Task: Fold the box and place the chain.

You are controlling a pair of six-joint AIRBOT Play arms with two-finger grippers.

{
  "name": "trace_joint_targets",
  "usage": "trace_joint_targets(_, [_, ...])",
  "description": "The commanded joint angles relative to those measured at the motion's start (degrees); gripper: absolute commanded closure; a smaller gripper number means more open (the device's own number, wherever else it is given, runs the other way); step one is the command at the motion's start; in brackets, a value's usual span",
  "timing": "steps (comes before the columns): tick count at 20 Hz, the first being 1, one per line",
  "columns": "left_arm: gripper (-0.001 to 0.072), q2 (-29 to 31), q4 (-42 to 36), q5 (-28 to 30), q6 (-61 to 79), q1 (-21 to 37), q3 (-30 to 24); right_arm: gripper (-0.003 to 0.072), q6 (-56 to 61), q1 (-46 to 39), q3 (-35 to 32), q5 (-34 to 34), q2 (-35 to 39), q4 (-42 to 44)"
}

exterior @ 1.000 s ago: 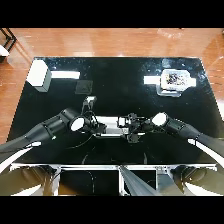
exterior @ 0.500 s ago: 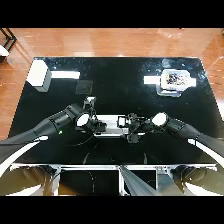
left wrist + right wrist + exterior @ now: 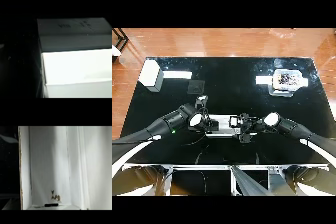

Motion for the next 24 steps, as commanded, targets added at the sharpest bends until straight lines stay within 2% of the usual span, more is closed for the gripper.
trace_joint_targets(1, [0.0475, 0.0, -0.8, 0.1, -0.3, 0.0, 0.1, 0.0222, 0.0, 0.1, 0.0, 0.0, 0.0, 0.0])
trace_joint_targets(4, [0.0571, 0.0, -0.8, -0.1, -0.3, 0.0, 0.1, 0.0222, 0.0, 0.1, 0.0, 0.0, 0.0, 0.0])
trace_joint_targets(6, [0.0666, -0.1, -0.8, -0.1, -0.3, -0.1, 0.1, 0.0222, 0.0, 0.1, 0.0, 0.0, 0.0, 0.0])
trace_joint_targets(8, [0.0674, -0.3, -0.8, 0.0, -0.3, 0.0, 0.1, 0.0222, 0.0, 0.1, 0.0, 0.0, 0.0, 0.0])
trace_joint_targets(9, [0.0656, -0.3, -0.8, 0.0, -0.3, 0.0, 0.1, 0.0222, 0.0, 0.1, 0.0, 0.0, 0.0, 0.0])
trace_joint_targets(10, [0.0582, -0.3, -0.9, -0.1, -0.6, 0.0, 0.1, 0.0222, 0.0, 0.1, 0.0, 0.0, 0.0, 0.0])
trace_joint_targets(14, [0.0142, -0.3, 0.3, -4.0, -2.9, 0.2, 1.6, 0.0222, 0.0, 0.1, 0.0, 0.0, 0.0, 0.0])
trace_joint_targets(15, [0.0088, -0.3, 1.1, -4.8, -2.8, 0.3, 2.1, 0.0222, 0.0, 0.1, 0.0, 0.0, 0.0, 0.0])
trace_joint_targets(20, [0.0087, -0.9, 1.1, -4.3, -2.8, 1.1, 2.5, 0.0222, 0.0, 0.1, 0.0, 0.0, 0.0, 0.0])
trace_joint_targets(21, [0.0113, -1.2, 0.7, -4.3, -2.8, 1.1, 2.5, 0.0222, 0.0, 0.1, 0.0, 0.0, 0.0, 0.0])
trace_joint_targets(22, [0.0196, -1.5, 0.7, -4.2, -2.8, 1.1, 2.5, 0.0222, 0.0, 0.1, 0.0, 0.0, 0.0, 0.0])
trace_joint_targets(23, [0.0230, -1.9, 1.0, -4.2, -2.2, 1.1, 2.5, 0.0222, 0.0, 0.1, 0.0, 0.0, 0.0, 0.0])
trace_joint_targets(24, [0.0233, -2.4, 1.0, -4.2, -2.1, 1.2, 2.6, 0.0222, 0.0, 0.1, 0.0, 0.0, 0.0, 0.0])
